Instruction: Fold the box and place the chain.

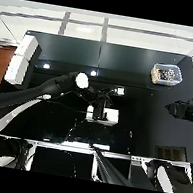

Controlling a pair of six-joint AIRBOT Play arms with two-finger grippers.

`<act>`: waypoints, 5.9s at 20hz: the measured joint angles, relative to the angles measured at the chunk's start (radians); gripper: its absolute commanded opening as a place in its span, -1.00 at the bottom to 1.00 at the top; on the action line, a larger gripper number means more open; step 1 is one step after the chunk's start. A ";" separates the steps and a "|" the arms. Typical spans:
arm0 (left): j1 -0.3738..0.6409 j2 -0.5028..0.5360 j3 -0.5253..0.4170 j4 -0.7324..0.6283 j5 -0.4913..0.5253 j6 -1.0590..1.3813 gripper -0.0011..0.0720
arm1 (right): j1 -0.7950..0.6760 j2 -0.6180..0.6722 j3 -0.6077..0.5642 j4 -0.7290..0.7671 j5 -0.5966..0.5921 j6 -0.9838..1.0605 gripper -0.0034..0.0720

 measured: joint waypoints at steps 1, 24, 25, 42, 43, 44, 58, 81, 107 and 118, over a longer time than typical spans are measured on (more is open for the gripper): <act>-0.002 0.000 0.000 0.007 0.000 0.000 0.97 | 0.000 0.000 0.000 0.000 -0.001 0.000 -0.87; -0.087 0.025 0.016 0.275 0.094 -0.178 -0.19 | 0.000 0.000 0.000 0.001 -0.002 0.000 -0.87; -0.069 0.058 0.019 0.303 0.077 -0.220 -0.19 | 0.000 0.000 0.000 0.001 -0.002 0.000 -0.87; 1.011 0.601 -0.072 0.679 -0.344 -0.954 -0.18 | 0.000 0.000 0.000 0.005 -0.036 0.000 -0.87; 1.066 0.602 -0.103 0.690 -0.344 -0.954 -0.18 | 0.000 0.000 0.000 0.005 -0.037 0.000 -0.87; 1.122 0.603 -0.137 0.698 -0.341 -0.954 -0.18 | 0.000 0.000 0.000 0.005 -0.040 0.000 -0.87; 1.389 0.510 -0.418 0.509 -0.010 -0.523 -0.18 | 0.000 0.000 0.000 0.008 -0.049 0.048 -0.87; 1.385 0.444 0.064 0.166 -0.071 -0.599 -0.92 | 0.012 0.000 0.000 0.202 -0.138 -0.029 -0.87; 0.453 0.789 -0.501 0.788 0.369 -1.429 -0.91 | 0.267 -0.232 0.004 -0.200 -0.434 -0.090 -0.87; 0.471 0.798 -0.509 0.793 0.375 -1.436 -0.91 | 0.267 -0.233 0.001 -0.212 -0.439 -0.090 -0.87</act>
